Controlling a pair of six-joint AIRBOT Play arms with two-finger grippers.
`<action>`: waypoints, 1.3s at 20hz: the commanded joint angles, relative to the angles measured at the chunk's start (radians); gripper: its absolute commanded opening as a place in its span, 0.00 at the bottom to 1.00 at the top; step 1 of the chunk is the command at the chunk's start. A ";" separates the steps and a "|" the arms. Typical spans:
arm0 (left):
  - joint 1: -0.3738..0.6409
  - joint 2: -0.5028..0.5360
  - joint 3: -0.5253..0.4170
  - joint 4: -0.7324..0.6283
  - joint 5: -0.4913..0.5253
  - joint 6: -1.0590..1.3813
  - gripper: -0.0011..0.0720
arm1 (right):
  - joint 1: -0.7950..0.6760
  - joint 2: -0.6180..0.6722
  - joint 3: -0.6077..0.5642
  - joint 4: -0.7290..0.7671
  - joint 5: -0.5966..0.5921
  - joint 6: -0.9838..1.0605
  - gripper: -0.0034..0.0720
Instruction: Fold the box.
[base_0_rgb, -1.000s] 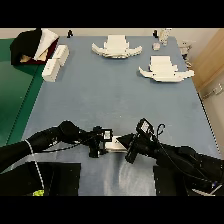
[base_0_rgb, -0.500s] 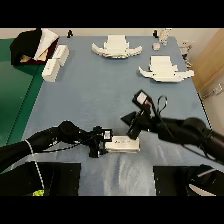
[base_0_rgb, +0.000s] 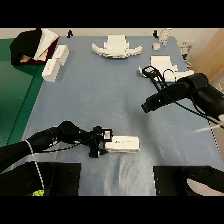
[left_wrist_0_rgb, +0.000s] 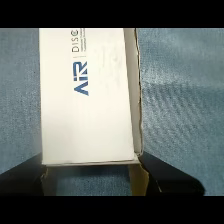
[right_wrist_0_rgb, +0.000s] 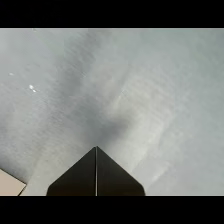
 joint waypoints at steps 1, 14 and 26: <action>0.000 0.000 0.000 0.000 0.000 0.000 0.63 | -0.032 -0.083 0.034 -0.024 -0.074 0.055 0.05; 0.085 0.105 0.034 0.002 0.001 -0.317 0.63 | -0.031 -0.089 0.034 -0.022 -0.074 0.054 0.05; 1.029 0.247 0.063 0.565 0.113 -0.990 0.63 | -0.031 -0.089 0.034 -0.022 -0.075 0.054 0.05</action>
